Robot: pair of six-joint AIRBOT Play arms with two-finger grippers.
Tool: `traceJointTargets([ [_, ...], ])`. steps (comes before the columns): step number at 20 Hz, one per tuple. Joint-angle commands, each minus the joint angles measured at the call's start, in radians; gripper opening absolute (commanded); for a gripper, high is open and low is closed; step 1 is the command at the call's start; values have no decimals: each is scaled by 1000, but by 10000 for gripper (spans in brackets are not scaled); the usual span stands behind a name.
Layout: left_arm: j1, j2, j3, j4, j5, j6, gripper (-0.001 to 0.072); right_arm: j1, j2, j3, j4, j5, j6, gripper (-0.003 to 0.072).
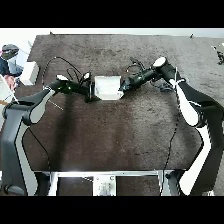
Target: Fold the box and place the chain.
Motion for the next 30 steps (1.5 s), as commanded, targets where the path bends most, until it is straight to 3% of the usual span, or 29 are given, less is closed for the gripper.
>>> traceJointTargets([
  [1, 1, 0, 1, 0, 0, -6, 286, 47, 2, 12, -46, -37, 87, 450],
  [8, 1, 0, 1, 0, 0, -6, 286, 108, 3, 13, -170, -67, 201, 450],
  [18, 1, 0, 1, 0, 0, -6, 286, 248, 2, 156, -681, -86, 534, 450],
  [23, 1, 0, 1, 0, 0, -6, 286, 320, -4, 155, -826, -88, 653, 450],
  [26, 1, 0, 1, 0, 0, -6, 286, 334, -17, 155, -830, -88, 705, 448],
  [29, 1, 0, 1, 0, 0, -6, 286, 341, -30, 155, -831, -89, 727, 343],
  [30, 1, 0, 1, 0, 0, -6, 286, 341, -31, 155, -841, -89, 737, 343],
])
